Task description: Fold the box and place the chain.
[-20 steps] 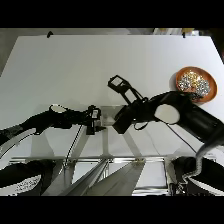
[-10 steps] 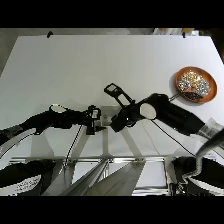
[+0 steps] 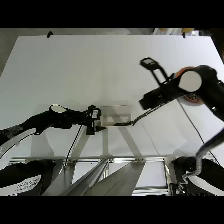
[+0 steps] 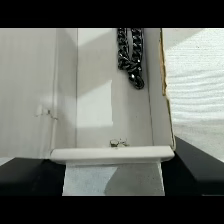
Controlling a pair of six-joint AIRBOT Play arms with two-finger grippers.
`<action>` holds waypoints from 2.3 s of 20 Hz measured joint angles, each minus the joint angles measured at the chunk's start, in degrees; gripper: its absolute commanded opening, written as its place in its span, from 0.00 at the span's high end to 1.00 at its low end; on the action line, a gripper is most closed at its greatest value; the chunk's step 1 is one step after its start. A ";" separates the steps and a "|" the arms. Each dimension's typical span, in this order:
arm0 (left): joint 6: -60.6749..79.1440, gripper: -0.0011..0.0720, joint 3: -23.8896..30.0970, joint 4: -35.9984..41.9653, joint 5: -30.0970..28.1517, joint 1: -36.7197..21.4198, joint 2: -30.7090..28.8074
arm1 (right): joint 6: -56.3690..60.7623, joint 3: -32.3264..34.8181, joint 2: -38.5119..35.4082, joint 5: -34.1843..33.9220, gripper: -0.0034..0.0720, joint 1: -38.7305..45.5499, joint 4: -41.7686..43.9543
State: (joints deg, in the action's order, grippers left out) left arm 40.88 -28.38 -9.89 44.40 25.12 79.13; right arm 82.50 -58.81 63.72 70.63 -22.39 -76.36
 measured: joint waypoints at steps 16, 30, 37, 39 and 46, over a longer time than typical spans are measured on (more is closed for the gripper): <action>0.00 0.80 0.00 0.00 -0.02 0.00 0.00 | -0.02 10.12 14.49 -12.37 0.56 9.90 -6.25; 0.02 0.80 0.00 0.00 0.00 0.00 0.00 | 1.05 10.29 14.99 -11.37 0.94 8.79 -6.19; 0.02 0.80 0.00 0.02 -0.02 0.00 0.00 | 0.20 10.29 5.92 -8.66 0.94 4.00 -6.16; 0.00 0.80 0.00 0.00 0.00 0.00 0.00 | 0.20 10.32 1.70 -8.00 0.94 2.12 -5.79; 0.00 0.80 0.00 0.00 0.00 0.00 0.00 | 0.07 10.32 -10.08 -8.50 0.94 -5.07 0.50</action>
State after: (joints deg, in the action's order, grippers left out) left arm 40.88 -28.38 -9.89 44.40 25.12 79.13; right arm 82.56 -48.49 53.65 62.13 -27.46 -75.85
